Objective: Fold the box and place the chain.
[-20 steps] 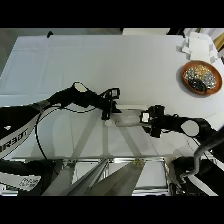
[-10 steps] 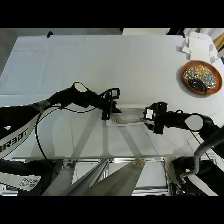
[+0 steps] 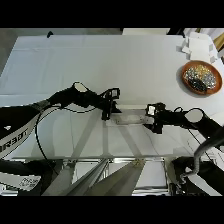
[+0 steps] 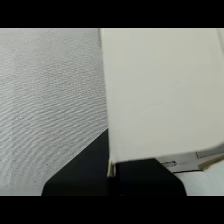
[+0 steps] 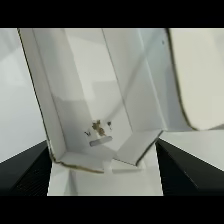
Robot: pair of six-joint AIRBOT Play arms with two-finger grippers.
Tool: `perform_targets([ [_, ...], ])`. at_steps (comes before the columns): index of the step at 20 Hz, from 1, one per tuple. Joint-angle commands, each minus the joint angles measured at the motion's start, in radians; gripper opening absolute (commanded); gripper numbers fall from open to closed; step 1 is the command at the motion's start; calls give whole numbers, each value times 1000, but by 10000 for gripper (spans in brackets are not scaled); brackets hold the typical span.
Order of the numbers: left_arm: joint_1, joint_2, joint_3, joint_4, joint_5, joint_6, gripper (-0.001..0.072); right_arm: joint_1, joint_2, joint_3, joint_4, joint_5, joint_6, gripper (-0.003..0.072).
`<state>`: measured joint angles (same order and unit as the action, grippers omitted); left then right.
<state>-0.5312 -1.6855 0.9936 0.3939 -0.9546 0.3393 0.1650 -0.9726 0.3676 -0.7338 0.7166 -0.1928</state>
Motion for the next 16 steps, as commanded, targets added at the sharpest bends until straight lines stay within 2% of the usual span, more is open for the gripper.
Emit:
perform_targets([
  [1, 0, 0, 0, 0, 0, 0, 13, -18, -77, 4, 122, 32, -130, 688],
  [8, 0, 0, 0, 0, 0, 0, 13, -18, -165, 44, 127, 60, -134, 680],
  [12, 0, 0, 0, 0, 0, 0, 13, -18, -192, 44, 127, 56, -134, 636],
  [13, 0, 0, 0, 0, 0, 0, 13, -18, -192, 44, 127, 56, -140, 616],
  [14, 0, 0, 0, 0, 1, 0, 13, -18, -192, 44, 127, 56, -156, 541],
  [15, 0, 0, 0, 0, 0, 0, 13, -18, -193, 44, 127, 56, -158, 502],
  [16, 0, 0, 0, 0, 0, 0, 13, -18, -196, 44, 127, 53, -158, 502],
])
